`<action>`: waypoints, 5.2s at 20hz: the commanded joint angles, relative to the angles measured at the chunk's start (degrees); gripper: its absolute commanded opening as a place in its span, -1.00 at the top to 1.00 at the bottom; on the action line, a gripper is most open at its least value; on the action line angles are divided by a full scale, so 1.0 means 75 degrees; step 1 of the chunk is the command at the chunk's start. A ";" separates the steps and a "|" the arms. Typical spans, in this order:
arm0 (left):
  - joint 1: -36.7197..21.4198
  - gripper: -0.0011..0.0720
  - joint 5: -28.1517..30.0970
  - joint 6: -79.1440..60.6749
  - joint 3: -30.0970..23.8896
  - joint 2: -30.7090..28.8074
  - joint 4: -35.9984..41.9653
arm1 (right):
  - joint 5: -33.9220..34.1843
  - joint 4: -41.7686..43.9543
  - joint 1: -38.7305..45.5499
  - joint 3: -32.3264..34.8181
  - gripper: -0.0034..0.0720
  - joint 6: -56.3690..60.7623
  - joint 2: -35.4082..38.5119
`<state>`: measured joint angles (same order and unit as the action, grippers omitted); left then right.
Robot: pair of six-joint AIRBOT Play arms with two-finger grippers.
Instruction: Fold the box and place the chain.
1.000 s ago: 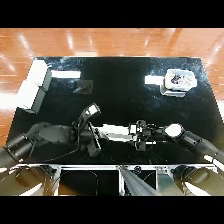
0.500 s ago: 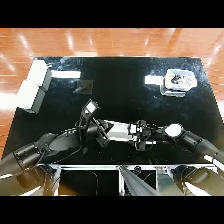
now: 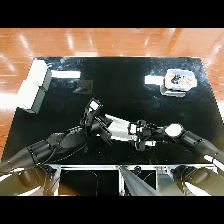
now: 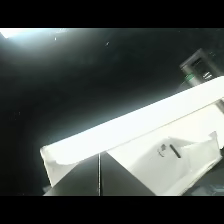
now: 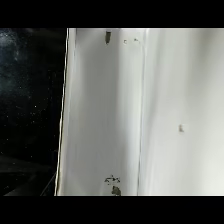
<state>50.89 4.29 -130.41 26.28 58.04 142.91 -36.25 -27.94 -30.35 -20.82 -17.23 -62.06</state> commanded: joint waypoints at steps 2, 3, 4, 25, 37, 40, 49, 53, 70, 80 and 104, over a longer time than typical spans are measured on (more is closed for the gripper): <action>0.0003 0.93 -0.0251 0.0259 -0.0003 0.0294 -0.0015 | -0.0006 -0.0006 -0.0006 -0.0009 -0.53 -0.0015 0.0000; 0.0000 0.93 -0.0277 0.0259 0.0000 0.0297 -0.0015 | -0.0006 -0.0006 -0.0006 -0.0009 -0.53 -0.0015 0.0000; 0.0000 0.93 -0.0303 0.0259 0.0000 0.0297 -0.0015 | -0.0009 -0.0006 -0.0006 -0.0009 -0.53 -0.0015 0.0000; 0.0140 0.93 -0.0425 0.0845 0.0274 0.0557 -0.0178 | -0.0003 -0.0003 -0.0006 -0.0009 -0.53 -0.0012 0.0000; -0.1413 0.93 0.5423 0.0857 0.0280 -0.1370 -0.2553 | -0.0023 -0.0029 -0.0003 -0.0070 -0.54 0.0044 -0.0003; -0.1413 0.93 0.6306 0.1408 0.0259 -0.1542 -0.3328 | -0.0137 -0.0032 0.0000 -0.0093 -0.53 0.0035 -0.0029; -0.1413 0.93 0.6359 0.2031 0.0099 -0.2165 -0.4905 | -0.0431 -0.0679 -0.0006 -0.0356 -0.53 -0.0134 -0.0411; -0.1413 0.60 0.4978 0.1667 0.0102 -0.2159 -0.5447 | -0.0423 -0.0673 -0.0006 -0.0356 -0.53 -0.0134 -0.0411; -0.1381 -0.67 0.4071 -0.0854 0.0423 -0.0076 -0.4572 | -0.0423 -0.0679 -0.0006 -0.0356 -0.53 -0.0122 -0.0414; -0.1381 -0.46 0.4331 -0.2256 0.0554 0.0364 -0.3523 | -0.0417 -0.0679 -0.0006 -0.0356 -0.53 -0.0117 -0.0414; -0.1052 0.01 0.4354 -0.2620 0.0997 0.0918 -0.2844 | -0.0332 -0.0685 -0.0006 -0.0356 -0.53 -0.0032 -0.0417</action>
<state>42.92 37.21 -149.71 33.12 64.40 121.62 -38.68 -33.30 -30.35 -23.44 -17.39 -65.14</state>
